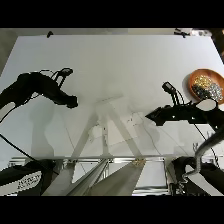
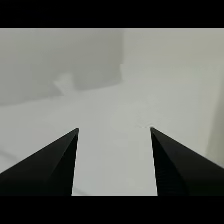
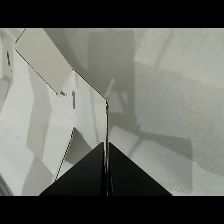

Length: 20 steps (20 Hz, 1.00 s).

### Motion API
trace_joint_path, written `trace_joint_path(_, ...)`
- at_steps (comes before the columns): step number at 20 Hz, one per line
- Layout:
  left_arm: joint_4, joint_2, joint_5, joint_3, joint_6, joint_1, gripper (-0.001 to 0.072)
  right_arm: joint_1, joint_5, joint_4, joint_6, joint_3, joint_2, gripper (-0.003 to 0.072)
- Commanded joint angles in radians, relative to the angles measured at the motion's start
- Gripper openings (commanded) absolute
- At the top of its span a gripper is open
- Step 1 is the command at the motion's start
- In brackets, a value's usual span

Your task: Fold the box and place the chain.

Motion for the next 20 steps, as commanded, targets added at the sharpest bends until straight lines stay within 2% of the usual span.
trace_joint_path(1, -0.179, -0.001, 0.124, 0.000, 0.225, 0.000, 0.0502, 0.013, -0.034, -0.006, 0.001, -0.001, 0.001, 0.0013)
trace_joint_path(4, -0.428, -0.001, 0.277, 0.000, 0.459, 0.001, 0.0525, 0.013, -0.039, -0.006, 0.001, -0.001, 0.001, 0.0014)
trace_joint_path(6, -0.560, -0.001, 0.329, 0.000, 0.536, 0.000, 0.0645, 0.013, -0.037, -0.006, 0.001, -0.001, 0.001, 0.0014)
trace_joint_path(8, -0.581, -0.001, 0.350, 0.000, 0.551, 0.000, 0.0703, 0.013, -0.032, -0.006, 0.001, -0.001, 0.001, 0.0014)
trace_joint_path(11, -0.582, -0.001, 0.383, 0.000, 0.552, -0.008, 0.0702, 0.013, -0.032, -0.006, 0.001, -0.001, 0.001, 0.0014)
trace_joint_path(14, -0.582, -0.002, 0.316, -0.001, 0.595, -0.061, 0.0702, 0.013, -0.032, -0.006, 0.005, -0.001, 0.001, 0.0014)
trace_joint_path(17, -0.532, -0.005, 0.165, -0.001, 0.625, -0.147, 0.0701, 0.013, -0.027, -0.006, 0.005, -0.001, 0.001, 0.0014)
trace_joint_path(20, -0.501, -0.025, 0.145, -0.006, 0.621, -0.162, 0.0701, 0.013, -0.006, -0.006, 0.005, -0.001, 0.001, 0.0014)
